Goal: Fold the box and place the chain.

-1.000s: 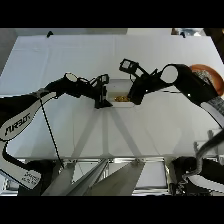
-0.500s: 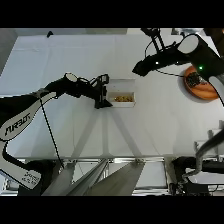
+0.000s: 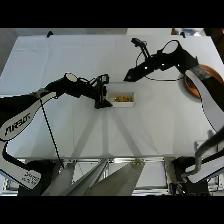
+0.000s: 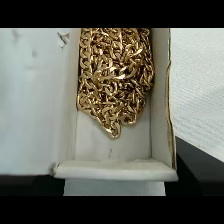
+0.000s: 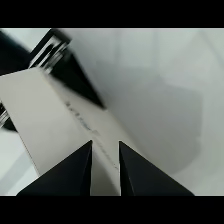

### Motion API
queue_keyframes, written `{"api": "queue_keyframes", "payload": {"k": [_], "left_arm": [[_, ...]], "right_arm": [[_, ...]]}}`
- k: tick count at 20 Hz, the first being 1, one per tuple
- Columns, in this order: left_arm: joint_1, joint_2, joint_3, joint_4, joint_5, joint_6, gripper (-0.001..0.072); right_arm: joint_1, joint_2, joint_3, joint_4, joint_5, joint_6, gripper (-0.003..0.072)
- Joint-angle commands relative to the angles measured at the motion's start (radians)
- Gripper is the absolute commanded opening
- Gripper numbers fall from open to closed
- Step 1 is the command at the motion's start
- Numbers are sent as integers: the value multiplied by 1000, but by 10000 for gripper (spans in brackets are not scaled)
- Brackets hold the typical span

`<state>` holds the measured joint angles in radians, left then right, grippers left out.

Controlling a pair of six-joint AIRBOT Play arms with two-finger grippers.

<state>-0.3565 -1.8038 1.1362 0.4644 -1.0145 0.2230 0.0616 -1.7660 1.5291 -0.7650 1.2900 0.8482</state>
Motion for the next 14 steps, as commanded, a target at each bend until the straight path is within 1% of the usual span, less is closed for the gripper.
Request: {"api": "queue_keyframes", "payload": {"k": [1, 3, 5, 6, 7, 9, 14], "left_arm": [[0, 0, 0, 0, 0, 0, 259], [0, 0, 0, 0, 0, 0, 259], [0, 0, 0, 0, 0, 0, 259], [0, 0, 0, 0, 0, 0, 258], [0, 0, 0, 0, 0, 0, 258], [0, 0, 0, 0, 0, 0, 258], [0, 0, 0, 0, 0, 0, 259]], "right_arm": [[56, -5, 3, 1, 137, -117, 171], [89, 15, 2, -47, 118, -152, 174], [117, 40, 2, -125, 65, -161, 218], [129, 50, 2, -167, 39, -186, 309], [142, 60, 2, -203, 16, -202, 377], [159, 69, 2, -217, -5, -205, 377], [183, 72, -4, -206, -3, -267, 373]]}}
